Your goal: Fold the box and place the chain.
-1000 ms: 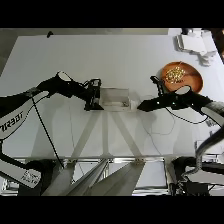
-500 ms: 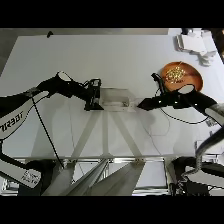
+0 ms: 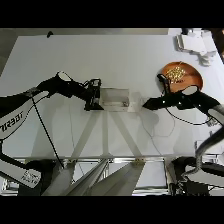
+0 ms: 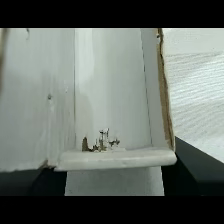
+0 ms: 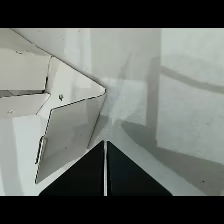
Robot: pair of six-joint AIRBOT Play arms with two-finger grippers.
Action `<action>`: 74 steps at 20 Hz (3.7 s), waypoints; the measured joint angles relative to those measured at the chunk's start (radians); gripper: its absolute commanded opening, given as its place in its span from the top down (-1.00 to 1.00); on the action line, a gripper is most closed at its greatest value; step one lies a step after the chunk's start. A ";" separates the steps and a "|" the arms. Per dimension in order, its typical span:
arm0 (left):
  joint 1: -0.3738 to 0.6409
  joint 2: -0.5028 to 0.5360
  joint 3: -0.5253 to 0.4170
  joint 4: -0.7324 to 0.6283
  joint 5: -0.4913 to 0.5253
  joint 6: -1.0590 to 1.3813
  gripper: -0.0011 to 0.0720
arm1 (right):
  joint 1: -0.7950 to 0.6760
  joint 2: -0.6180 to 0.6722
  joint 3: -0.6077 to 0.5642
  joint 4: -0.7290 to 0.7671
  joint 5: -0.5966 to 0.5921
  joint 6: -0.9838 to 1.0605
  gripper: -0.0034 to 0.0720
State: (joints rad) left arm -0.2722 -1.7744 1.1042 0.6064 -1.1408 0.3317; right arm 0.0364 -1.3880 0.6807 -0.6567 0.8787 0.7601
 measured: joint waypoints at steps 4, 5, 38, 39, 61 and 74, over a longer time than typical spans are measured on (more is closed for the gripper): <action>0.000 0.000 0.000 0.000 0.000 0.000 0.39 | 0.045 -0.008 -0.012 0.029 -0.055 0.001 0.90; 0.000 0.000 0.000 0.000 0.000 0.000 0.39 | 0.056 -0.010 -0.013 0.031 -0.066 0.005 0.91; 0.000 0.000 0.000 0.000 0.000 0.000 0.39 | 0.068 0.017 -0.052 0.017 -0.099 0.094 0.91; 0.000 0.000 0.000 0.000 0.000 0.000 0.39 | 0.082 0.006 -0.052 0.031 -0.107 0.094 0.91; 0.000 0.000 0.000 0.000 0.000 0.000 0.39 | 0.130 0.046 -0.054 0.343 0.027 -0.009 0.65; 0.000 0.000 0.000 0.000 0.000 0.000 0.39 | 0.140 0.049 -0.054 0.375 0.015 -0.009 -0.21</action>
State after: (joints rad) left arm -0.2722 -1.7741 1.1042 0.6064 -1.1408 0.3317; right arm 0.1761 -1.3388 0.6266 -0.2821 0.8940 0.7509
